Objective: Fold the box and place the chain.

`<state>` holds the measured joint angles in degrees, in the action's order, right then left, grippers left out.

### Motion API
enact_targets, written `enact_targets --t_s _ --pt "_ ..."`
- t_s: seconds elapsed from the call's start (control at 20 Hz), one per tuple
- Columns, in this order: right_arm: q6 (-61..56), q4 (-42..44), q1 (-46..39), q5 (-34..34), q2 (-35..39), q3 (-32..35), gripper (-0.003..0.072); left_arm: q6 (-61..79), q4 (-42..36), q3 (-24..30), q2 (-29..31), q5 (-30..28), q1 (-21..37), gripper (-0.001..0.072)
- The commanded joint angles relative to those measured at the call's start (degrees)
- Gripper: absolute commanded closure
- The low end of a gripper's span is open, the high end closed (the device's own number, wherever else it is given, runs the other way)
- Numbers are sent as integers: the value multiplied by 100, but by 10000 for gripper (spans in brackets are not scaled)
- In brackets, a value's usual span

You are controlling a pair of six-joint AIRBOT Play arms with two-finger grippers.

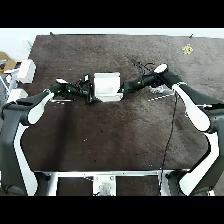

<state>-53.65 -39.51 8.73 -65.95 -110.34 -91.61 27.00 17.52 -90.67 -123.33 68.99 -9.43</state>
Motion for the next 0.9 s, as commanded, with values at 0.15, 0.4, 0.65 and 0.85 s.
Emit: enact_targets --t_s 0.15,0.4,0.65,0.85 --pt "-1582 -1963 612 452 -4 -645 218 2 2 -2 4 0 7 435" --pt "-3193 -3934 1224 424 -4 -929 219 2 2 -2 4 0 7 435" --pt "-4103 -4623 1484 195 -190 -1165 243 2 2 -2 4 2 7 435" --pt "-4321 -4839 1620 -494 -772 -1961 249 2 2 -2 4 2 7 435"
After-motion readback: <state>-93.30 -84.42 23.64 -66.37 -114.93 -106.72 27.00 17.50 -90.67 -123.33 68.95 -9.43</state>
